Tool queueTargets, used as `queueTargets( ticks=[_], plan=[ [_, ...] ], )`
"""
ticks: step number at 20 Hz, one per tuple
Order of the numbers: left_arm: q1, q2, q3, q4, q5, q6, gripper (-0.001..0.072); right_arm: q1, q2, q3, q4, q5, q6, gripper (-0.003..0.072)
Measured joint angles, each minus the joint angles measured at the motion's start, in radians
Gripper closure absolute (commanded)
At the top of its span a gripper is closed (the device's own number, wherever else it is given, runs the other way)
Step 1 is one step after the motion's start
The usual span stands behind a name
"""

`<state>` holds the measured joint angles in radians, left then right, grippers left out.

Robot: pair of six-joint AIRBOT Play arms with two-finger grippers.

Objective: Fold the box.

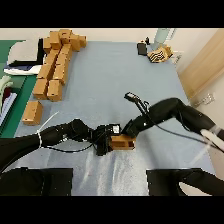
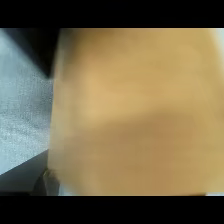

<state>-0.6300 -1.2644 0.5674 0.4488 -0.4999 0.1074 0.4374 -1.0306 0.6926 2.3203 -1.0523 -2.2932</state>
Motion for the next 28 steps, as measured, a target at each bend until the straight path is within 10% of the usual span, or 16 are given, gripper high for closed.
queueTargets(
  ticks=[20, 24, 28],
  plan=[
    [0.0, 0.0, 0.0, 0.0, 0.0, 0.0, 0.0247, 0.556, 0.289, -0.222, -0.723, 0.414, 0.248, 0.0682],
    [0.0, 0.0, 0.0, 0.0, 0.0, 0.0, 0.0247, 0.645, 0.331, -0.232, -0.882, 0.43, 0.344, 0.0368],
    [0.0, 0.0, 0.0, 0.0, 0.0, 0.0, 0.0247, 0.671, 0.329, -0.236, -0.935, 0.406, 0.375, 0.0311]
  ],
)
